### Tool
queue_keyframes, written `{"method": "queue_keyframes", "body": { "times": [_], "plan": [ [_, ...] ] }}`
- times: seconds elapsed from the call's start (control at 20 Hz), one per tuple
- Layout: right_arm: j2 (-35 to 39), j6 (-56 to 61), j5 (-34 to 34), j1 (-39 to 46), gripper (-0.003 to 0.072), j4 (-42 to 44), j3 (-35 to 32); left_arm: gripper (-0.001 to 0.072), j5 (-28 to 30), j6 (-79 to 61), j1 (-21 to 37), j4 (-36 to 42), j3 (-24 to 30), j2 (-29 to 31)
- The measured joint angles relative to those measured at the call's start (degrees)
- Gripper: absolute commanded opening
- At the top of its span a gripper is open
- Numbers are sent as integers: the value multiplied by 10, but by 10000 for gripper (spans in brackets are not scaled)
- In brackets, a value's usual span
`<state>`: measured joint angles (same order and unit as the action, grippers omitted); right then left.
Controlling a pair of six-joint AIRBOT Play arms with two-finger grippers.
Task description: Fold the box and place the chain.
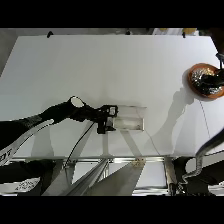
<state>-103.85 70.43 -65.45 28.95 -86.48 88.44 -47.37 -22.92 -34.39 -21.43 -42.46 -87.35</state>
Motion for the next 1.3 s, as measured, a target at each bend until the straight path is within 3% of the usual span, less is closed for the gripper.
{"method": "queue_keyframes", "body": {
  "times": [0.3, 0.4, 0.75, 1.05, 1.3],
  "plan": [
    [-5, 10, -18, 0, 150, -12, 0, 255, 0, 0, 0, 0, 0, 0],
    [-8, 12, -22, 0, 19, -14, 0, 255, 0, 0, 0, 0, 0, 0],
    [11, 14, -41, 0, 17, -18, 0, 255, 0, 0, 0, 0, 0, 0],
    [127, 16, -60, 0, 17, -4, 0, 255, 0, 0, 0, 0, 0, 0],
    [274, 13, -110, 0, 17, 77, 0, 255, 0, 0, 0, 0, 0, 0]
  ]
}}
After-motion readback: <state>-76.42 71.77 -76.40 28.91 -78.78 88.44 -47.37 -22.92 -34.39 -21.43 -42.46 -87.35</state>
